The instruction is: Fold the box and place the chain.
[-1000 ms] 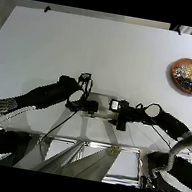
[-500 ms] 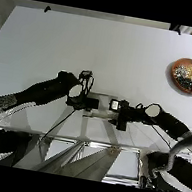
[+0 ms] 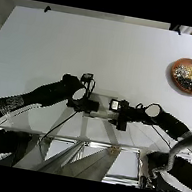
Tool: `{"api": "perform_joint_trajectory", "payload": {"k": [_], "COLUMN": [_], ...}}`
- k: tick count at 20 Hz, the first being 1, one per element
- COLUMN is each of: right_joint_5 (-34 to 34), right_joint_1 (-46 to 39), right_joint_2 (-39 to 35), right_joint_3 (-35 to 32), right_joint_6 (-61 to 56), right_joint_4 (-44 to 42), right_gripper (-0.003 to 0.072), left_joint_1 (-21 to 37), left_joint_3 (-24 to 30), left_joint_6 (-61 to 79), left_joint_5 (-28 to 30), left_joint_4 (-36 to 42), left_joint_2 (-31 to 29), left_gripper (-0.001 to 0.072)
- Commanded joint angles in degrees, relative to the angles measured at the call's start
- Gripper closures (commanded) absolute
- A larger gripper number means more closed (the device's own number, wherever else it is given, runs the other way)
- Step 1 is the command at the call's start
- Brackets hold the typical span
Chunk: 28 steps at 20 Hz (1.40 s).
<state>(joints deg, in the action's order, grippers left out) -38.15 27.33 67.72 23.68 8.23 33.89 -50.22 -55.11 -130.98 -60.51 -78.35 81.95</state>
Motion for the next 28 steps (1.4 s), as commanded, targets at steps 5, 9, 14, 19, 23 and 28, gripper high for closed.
{"api": "perform_joint_trajectory", "payload": {"k": [5, 9, 14, 19, 23, 28], "right_joint_5": [0.0, 0.0, 0.0, 0.0, 0.0, 0.0], "right_joint_1": [0.0, 0.0, 0.0, 0.0, 0.0, 0.0], "right_joint_2": [0.0, 0.0, 0.0, 0.0, 0.0, 0.0], "right_joint_3": [0.0, 0.0, 0.0, 0.0, 0.0, 0.0], "right_joint_6": [0.0, 0.0, 0.0, 0.0, 0.0, 0.0], "right_joint_4": [0.0, 0.0, 0.0, 0.0, 0.0, 0.0], "right_gripper": [0.0375, 0.0375, 0.0375, 0.0375, 0.0375, 0.0375], "left_joint_1": [-2.0, -2.1, -2.9, -3.1, -3.1, -3.1], "left_joint_3": [0.0, 0.0, 0.0, 0.0, 0.0, 0.0], "left_joint_6": [-3.0, -3.2, -4.3, -5.7, -5.8, -5.8], "left_joint_5": [0.9, 1.8, 1.8, 1.5, 1.1, 1.3], "left_joint_4": [-6.7, -6.6, -6.5, -6.3, -6.2, -6.2], "left_joint_2": [0.5, 0.6, 2.0, 2.3, 2.6, 2.6], "left_gripper": [0.0501, 0.0497, 0.0519, 0.0705, 0.0705, 0.0439]}}
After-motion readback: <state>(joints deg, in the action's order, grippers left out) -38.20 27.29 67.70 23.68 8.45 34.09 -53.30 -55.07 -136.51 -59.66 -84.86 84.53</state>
